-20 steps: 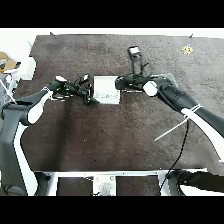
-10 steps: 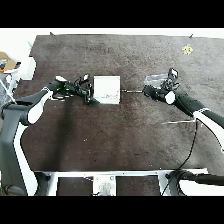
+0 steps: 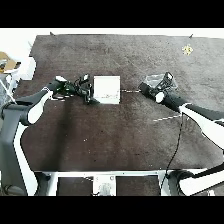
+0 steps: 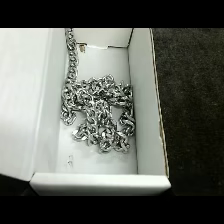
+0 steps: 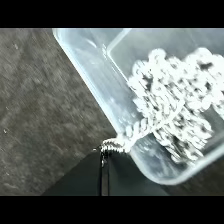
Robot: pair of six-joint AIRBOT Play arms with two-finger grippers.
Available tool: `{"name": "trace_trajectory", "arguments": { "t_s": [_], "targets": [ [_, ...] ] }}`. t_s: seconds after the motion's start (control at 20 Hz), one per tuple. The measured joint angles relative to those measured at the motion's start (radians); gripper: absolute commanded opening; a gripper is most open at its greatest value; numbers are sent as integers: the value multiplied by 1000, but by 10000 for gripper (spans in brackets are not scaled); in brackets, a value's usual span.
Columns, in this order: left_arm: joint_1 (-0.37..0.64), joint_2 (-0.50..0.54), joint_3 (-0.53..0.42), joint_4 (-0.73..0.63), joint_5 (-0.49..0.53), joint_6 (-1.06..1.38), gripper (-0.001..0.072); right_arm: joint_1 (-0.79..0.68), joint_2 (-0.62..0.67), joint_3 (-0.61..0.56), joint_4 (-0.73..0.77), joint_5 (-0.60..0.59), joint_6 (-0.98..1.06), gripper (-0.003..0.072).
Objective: Fold the box and place the chain.
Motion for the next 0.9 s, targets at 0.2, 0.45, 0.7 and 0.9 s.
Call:
{"name": "trace_trajectory", "arguments": {
  "t_s": [0.2, 0.45, 0.7, 0.9],
  "targets": [
    [0, 0, 0, 0, 0, 0, 461, 62, 50, 14, -30, -23, 0, 1],
    [0, 0, 0, 0, 0, 0, 461, 219, 246, 19, -120, -57, -1, 0],
    [0, 0, 0, 0, 0, 0, 461, 377, 376, 24, -155, -163, 5, 1],
    [0, 0, 0, 0, 0, 0, 460, 465, 370, 33, -160, -256, 37, 0]
  ]
}}
